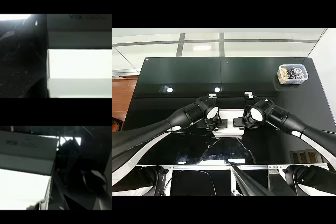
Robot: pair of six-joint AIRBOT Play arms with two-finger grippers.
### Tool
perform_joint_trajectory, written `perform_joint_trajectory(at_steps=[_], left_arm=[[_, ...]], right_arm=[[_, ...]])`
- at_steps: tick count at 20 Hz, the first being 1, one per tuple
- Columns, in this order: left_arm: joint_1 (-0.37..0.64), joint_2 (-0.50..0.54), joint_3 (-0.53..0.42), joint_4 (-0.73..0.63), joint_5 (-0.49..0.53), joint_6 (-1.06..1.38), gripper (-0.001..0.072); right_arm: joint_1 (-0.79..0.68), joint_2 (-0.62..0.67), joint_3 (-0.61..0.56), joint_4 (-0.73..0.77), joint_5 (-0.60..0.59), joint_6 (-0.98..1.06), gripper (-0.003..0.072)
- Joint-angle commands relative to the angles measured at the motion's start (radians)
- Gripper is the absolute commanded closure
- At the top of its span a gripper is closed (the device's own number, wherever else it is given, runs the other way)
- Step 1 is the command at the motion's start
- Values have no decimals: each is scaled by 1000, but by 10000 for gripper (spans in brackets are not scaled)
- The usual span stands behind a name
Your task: Fold the box and place the chain.
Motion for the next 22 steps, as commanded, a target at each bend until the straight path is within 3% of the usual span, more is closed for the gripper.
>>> perform_joint_trajectory(at_steps=[1, 5, 6, 7, 8, 9, 14, 15, 16, 17, 21, 22], left_arm=[[1, -1, 0, 1, 0, 0, 683], [1, -1, 0, 1, -1, 0, 683], [1, 0, 0, 1, -1, 0, 683], [1, 0, 0, 1, -1, 0, 683], [1, 0, 0, 1, -1, 0, 683], [1, 0, 0, 1, -1, 0, 683], [1, -1, 0, 1, 0, 0, 683], [1, -1, 0, 1, 0, 0, 683], [1, -1, 0, 1, 0, 0, 683], [1, -1, 0, 1, 0, 0, 683], [1, -1, 0, 1, 0, 0, 683], [1, -1, 0, 1, 0, 0, 683]], right_arm=[[13, -16, 3, -19, 13, 70, 380], [27, -39, 4, -15, 14, 71, 381], [29, -40, 3, -15, 13, 71, 447], [30, -40, 4, -15, 9, 71, 448], [30, -40, 4, -11, 7, 72, 490], [30, -40, 4, -6, 7, 74, 671], [31, -39, 4, -6, 8, 96, 671], [31, -39, 4, 0, 8, 96, 639], [29, -39, 4, 10, 8, 96, 481], [29, -39, 4, 18, 6, 96, 466], [29, -39, 4, 19, 6, 96, 469], [29, -39, 4, 19, 6, 95, 630]])
